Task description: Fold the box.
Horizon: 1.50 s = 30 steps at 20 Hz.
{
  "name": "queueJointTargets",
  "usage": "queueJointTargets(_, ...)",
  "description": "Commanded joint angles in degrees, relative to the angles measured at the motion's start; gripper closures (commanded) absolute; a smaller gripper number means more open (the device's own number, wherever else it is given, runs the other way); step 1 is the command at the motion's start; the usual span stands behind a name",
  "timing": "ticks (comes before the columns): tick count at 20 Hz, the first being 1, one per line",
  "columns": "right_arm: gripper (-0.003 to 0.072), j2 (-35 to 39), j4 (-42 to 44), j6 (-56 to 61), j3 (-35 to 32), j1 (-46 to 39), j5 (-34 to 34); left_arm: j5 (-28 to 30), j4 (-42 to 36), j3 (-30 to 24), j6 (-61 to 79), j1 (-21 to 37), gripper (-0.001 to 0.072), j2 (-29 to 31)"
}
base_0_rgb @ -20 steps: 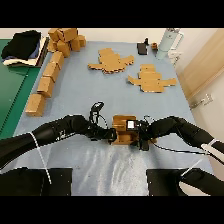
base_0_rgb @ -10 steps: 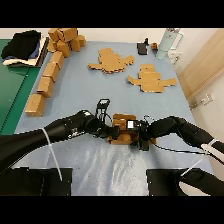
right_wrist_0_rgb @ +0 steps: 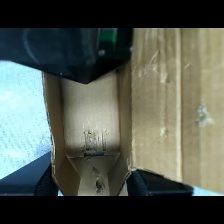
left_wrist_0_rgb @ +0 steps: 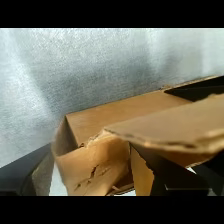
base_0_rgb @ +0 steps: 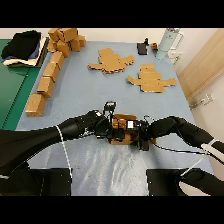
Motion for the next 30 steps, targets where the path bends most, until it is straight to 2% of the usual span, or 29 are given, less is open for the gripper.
queueJointTargets(1, 0.0177, -0.02, 0.04, 0.0, 0.02, 0.04, 0.02, -0.26, -0.35, 0.33, -0.33, -0.24, 0.0054, -0.35)
queueJointTargets(8, 0.0178, -0.02, 0.04, 0.02, 0.02, 0.04, 0.02, 0.96, -1.7, 0.35, -0.17, -0.26, 0.0055, -0.35)
queueJointTargets(9, 0.0177, -0.02, 0.04, 0.02, 0.0, 0.04, 0.02, 0.94, -1.68, 0.35, -0.22, -0.26, 0.0125, -0.35)
queueJointTargets(10, 0.0177, -0.02, 0.04, 0.0, 0.0, 0.04, 0.02, 0.85, -1.66, 0.35, -0.11, -0.26, 0.0307, -0.35)
queueJointTargets(11, 0.0177, -0.02, 0.04, 0.0, 0.0, 0.04, 0.02, 0.9, -1.66, 0.35, -0.09, -0.26, 0.0415, -0.35)
queueJointTargets(18, 0.0177, -0.02, 0.04, 0.0, 0.0, 0.04, 0.02, -0.61, -1.73, 0.35, -1.22, -0.26, 0.0423, -0.35)
queueJointTargets(20, 0.0177, -0.02, 0.04, 0.02, 0.0, 0.04, 0.02, -1.66, -1.66, 0.35, -1.18, -0.26, 0.0599, -0.35)
queueJointTargets(24, 0.0177, -0.02, 0.04, 0.0, 0.0, 0.04, 0.02, -1.64, -1.64, 0.48, -2.03, -0.26, 0.06, -0.35)
queueJointTargets(25, 0.0177, -0.02, 0.04, 0.02, 0.02, 0.04, 0.02, -1.62, -1.64, 0.48, -1.92, -0.26, 0.0576, -0.35)
queueJointTargets(26, 0.0177, -0.02, 0.04, 0.02, 0.0, 0.04, 0.02, -1.6, -1.64, 0.48, -1.84, -0.26, 0.0454, -0.35)
queueJointTargets(27, 0.0177, -0.02, 0.04, 0.02, 0.02, 0.04, 0.02, -1.6, -1.64, 0.48, -1.86, -0.26, 0.03, -0.35)
queueJointTargets(30, 0.0177, -0.02, 0.04, 0.02, 0.0, 0.04, 0.02, -1.9, -1.57, 0.92, -1.81, -0.26, 0.0283, -0.35)
